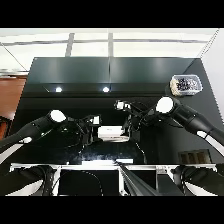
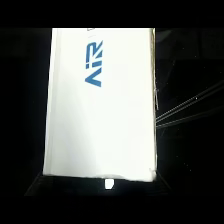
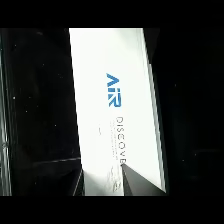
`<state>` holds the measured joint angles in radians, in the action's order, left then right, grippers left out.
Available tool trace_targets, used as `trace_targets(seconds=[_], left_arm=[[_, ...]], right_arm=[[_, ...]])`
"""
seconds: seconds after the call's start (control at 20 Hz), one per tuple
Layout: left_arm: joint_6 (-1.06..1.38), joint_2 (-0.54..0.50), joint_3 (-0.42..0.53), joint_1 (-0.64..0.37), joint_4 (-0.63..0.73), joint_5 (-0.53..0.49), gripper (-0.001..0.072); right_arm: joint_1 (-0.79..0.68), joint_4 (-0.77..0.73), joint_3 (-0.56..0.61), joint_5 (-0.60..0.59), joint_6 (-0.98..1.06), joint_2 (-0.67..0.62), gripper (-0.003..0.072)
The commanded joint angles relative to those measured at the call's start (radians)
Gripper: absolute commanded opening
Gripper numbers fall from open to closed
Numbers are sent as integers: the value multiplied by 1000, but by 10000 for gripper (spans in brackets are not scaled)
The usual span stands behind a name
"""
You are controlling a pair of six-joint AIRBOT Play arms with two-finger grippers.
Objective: Fold the box and place the chain.
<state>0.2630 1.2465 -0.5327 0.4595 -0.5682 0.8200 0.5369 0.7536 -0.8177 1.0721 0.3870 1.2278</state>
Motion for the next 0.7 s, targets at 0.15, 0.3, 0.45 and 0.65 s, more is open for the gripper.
trace_targets(seconds=[0.15, 0.3, 0.45, 0.65], left_arm=[[0, 1, -1, 0, 0, 0, 480], [0, 1, -1, 0, 0, 0, 480], [0, 1, -1, 0, 0, 0, 480], [0, 1, -1, 0, 0, 0, 480]], right_arm=[[1, -18, 0, 17, 2, 0, 275], [1, -18, 1, 24, 2, 0, 275], [1, -18, 9, 18, 2, 2, 275], [1, -18, 28, -9, 2, 5, 275]])
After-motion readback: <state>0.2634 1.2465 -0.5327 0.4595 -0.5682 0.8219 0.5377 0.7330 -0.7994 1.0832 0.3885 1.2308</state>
